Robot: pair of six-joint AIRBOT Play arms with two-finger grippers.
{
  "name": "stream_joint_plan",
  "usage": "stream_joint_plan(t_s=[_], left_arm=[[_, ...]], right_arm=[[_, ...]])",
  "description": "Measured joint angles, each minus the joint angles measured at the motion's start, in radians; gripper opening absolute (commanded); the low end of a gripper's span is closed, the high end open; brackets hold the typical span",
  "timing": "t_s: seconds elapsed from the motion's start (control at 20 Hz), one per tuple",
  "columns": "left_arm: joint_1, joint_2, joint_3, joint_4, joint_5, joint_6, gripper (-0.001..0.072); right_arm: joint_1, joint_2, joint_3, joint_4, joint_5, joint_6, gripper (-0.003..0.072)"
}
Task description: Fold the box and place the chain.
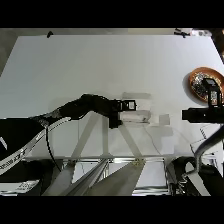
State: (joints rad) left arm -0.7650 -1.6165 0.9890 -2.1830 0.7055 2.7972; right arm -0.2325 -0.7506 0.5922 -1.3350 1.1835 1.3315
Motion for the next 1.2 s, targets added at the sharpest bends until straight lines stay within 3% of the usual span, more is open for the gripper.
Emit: stream_joint_plan(t_s=[0.3, 0.5, 1.15, 1.2], left_arm=[[0.0, 0.0, 0.0, 0.0, 0.0, 0.0, 0.0275], [0.0, 0.0, 0.0, 0.0, 0.0, 0.0, 0.0275], [0.0, 0.0, 0.0, 0.0, 0.0, 0.0, 0.0275], [0.0, 0.0, 0.0, 0.0, 0.0, 0.0, 0.0275]], right_arm=[[-0.075, -0.313, 0.0, 0.148, -0.024, -0.099, 0.0008], [-0.077, -0.446, 0.001, 0.221, -0.029, -0.153, 0.0009], [-0.019, -0.531, 0.0, 0.381, -0.015, -0.272, 0.0011], [-0.018, -0.531, 0.0, 0.403, -0.007, -0.288, 0.0037]])
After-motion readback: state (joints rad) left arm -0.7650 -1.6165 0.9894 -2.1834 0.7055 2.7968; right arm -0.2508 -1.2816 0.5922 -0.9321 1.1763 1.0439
